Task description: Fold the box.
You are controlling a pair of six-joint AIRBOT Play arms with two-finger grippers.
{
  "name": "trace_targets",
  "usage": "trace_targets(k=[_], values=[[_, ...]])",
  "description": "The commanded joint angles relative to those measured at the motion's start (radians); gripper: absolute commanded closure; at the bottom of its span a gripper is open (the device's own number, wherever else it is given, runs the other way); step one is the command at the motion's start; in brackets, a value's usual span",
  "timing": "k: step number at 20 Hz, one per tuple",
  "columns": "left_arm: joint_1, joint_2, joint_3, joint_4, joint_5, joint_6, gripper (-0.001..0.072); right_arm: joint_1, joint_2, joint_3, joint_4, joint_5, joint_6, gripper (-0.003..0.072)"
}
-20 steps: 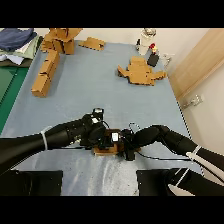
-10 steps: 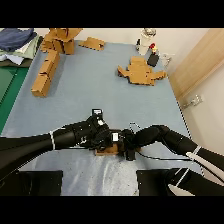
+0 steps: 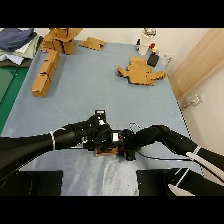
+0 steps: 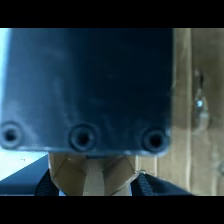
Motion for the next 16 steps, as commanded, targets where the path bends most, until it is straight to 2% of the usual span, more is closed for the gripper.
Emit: trace_targets(k=[1,10,16], values=[[0.002,0.001,0.008,0.02,-0.059,0.017,0.0229,0.0,0.0,0.0,-0.001,0.0,0.002,0.0182],[0.002,-0.003,0.008,0.05,-0.072,0.008,0.023,0.0,0.0,0.0,-0.001,0.0,0.002,0.0182],[0.002,-0.043,0.008,0.054,-0.069,-0.01,0.0232,0.0,0.0,0.0,-0.001,0.0,0.002,0.0182]])
